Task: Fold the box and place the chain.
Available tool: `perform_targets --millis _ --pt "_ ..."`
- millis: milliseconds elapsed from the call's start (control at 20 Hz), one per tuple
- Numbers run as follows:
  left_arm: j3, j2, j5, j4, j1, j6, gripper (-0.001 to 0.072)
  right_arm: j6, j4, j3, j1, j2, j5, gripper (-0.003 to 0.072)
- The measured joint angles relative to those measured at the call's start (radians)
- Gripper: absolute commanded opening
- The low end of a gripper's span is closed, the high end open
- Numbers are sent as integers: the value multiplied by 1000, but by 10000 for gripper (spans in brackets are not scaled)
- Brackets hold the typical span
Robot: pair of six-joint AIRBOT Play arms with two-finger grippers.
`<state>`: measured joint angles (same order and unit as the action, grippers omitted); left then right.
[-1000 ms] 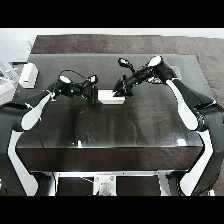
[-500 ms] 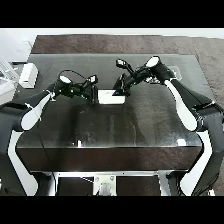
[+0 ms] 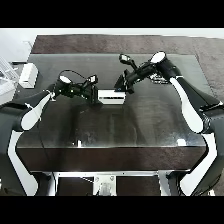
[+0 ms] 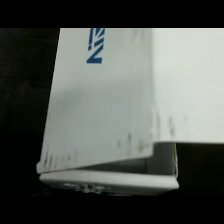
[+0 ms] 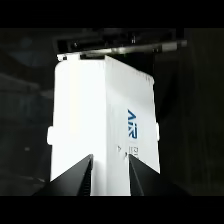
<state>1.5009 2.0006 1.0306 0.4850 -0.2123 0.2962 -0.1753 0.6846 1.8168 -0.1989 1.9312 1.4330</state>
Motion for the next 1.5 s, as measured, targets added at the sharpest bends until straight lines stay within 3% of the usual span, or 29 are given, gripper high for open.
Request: perform_targets --millis 50,250,450,550,1500 --pt "0 0 0 0 0 0 519 3 -26 -3 7 -6 10 352" --pt "0 0 0 0 0 0 519 23 -82 -47 15 -16 21 351" --pt "0 0 0 0 0 0 519 71 -103 -105 16 -17 -37 357" --pt "0 0 0 0 0 0 519 93 -113 -120 16 -11 -65 396" --pt "0 0 0 0 0 0 519 186 -88 -138 1 -1 -70 370"
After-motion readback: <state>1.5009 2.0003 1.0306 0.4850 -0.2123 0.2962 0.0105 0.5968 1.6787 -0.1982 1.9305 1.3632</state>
